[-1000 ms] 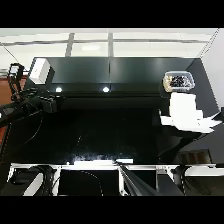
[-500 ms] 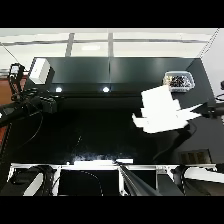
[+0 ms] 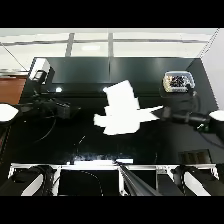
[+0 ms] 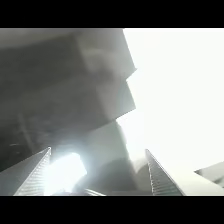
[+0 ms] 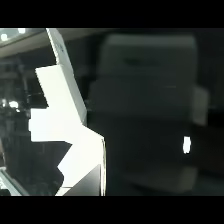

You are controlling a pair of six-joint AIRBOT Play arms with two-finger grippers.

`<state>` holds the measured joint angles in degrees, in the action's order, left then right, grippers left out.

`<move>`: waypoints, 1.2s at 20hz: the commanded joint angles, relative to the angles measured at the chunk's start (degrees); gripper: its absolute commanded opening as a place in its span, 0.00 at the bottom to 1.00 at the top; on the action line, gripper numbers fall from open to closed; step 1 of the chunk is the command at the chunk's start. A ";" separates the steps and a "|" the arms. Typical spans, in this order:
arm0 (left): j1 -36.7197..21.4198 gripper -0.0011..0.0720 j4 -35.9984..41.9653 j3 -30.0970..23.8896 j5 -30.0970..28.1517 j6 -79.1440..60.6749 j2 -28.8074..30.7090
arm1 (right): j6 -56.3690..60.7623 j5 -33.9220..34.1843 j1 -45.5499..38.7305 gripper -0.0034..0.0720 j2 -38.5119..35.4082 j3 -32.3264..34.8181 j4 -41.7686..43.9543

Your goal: Fold the box and place the chain.

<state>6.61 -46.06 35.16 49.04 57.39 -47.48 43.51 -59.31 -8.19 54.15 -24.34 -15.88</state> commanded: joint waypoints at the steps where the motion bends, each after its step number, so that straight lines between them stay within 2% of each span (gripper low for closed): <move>1: 3.50 0.98 7.08 0.00 -3.82 0.07 -7.06 | -7.39 14.49 14.25 0.06 -6.97 9.09 11.65; 3: 3.45 0.98 13.27 0.11 -4.55 0.07 -12.74 | -7.43 18.82 19.67 0.06 -6.95 9.94 11.30; 6: 0.70 0.98 22.03 0.42 0.35 -0.63 -22.40 | -7.39 21.22 23.80 0.06 -6.95 9.94 11.34; 9: -2.49 0.98 27.12 1.73 12.35 -10.47 -31.47 | -7.37 20.81 24.76 0.06 -6.97 9.94 11.34; 12: -2.82 0.98 30.49 4.48 22.01 -23.71 -38.88 | -7.37 20.52 24.85 0.06 -6.97 9.94 11.34; 13: -2.43 0.97 29.97 5.81 26.16 -28.48 -40.94 | -7.37 20.59 24.85 0.06 -6.97 9.94 11.34; 15: -2.05 0.87 26.16 8.57 31.85 -32.00 -43.80 | -7.34 20.55 24.85 0.06 -6.97 9.94 11.34; 16: -2.05 0.79 22.56 9.97 32.63 -32.41 -44.48 | -7.32 20.55 24.85 0.06 -6.97 9.94 11.34; 17: -2.08 0.75 19.15 11.15 32.46 -33.00 -44.63 | -7.32 20.55 24.85 0.06 -6.97 9.94 11.34; 18: -2.08 0.66 16.52 12.15 32.46 -34.12 -44.63 | -7.32 20.55 24.85 0.06 -6.97 9.94 11.34; 19: -2.05 0.64 14.84 13.09 32.44 -35.28 -44.63 | -7.32 20.57 24.85 0.06 -6.97 9.94 11.32; 21: -2.01 0.50 14.67 14.56 33.00 -38.07 -44.63 | -7.32 20.59 24.85 0.06 -6.97 9.94 11.23; 24: -2.01 0.47 14.73 15.93 34.14 -40.59 -44.63 | -7.32 20.81 24.85 0.06 -6.95 9.94 11.17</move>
